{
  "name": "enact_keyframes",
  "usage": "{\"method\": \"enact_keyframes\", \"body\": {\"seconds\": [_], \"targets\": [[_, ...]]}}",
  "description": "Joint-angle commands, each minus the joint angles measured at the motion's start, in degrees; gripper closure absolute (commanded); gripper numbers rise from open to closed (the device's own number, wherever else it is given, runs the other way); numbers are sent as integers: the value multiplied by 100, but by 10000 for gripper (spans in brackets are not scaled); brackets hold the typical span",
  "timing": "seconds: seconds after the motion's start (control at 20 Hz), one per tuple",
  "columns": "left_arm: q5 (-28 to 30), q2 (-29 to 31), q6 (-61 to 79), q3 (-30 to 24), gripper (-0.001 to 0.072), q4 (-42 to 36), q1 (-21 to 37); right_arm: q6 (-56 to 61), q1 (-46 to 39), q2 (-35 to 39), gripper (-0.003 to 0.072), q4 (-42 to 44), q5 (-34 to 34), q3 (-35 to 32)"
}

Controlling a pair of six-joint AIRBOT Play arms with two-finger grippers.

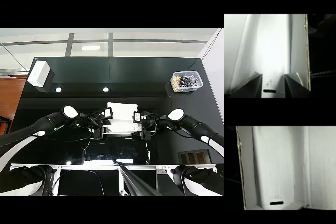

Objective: Fold the box and place the chain.

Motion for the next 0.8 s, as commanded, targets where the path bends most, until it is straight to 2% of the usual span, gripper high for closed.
{"method": "enact_keyframes", "body": {"seconds": [0.0,0.05,0.25,0.3,0.35,0.4,0.55,0.75], "targets": [[39,-2,2,4,350,2,-4,-2,4,-4,270,-4,2,0],[39,-2,0,4,279,2,-4,-2,4,-4,269,-4,2,0],[-2,-2,2,4,286,44,-4,-2,4,-4,270,-4,2,0],[-39,0,0,4,387,149,-4,-2,4,-4,270,-4,2,0],[-50,15,-2,4,607,291,2,-2,4,-4,270,-4,2,0],[-79,87,-15,4,685,501,31,-2,4,-4,270,-4,2,0],[-81,592,-863,4,686,1193,323,-2,4,-4,270,-4,2,0],[-483,1598,-2800,4,686,2138,1084,-2,4,-4,270,-4,2,0]]}}
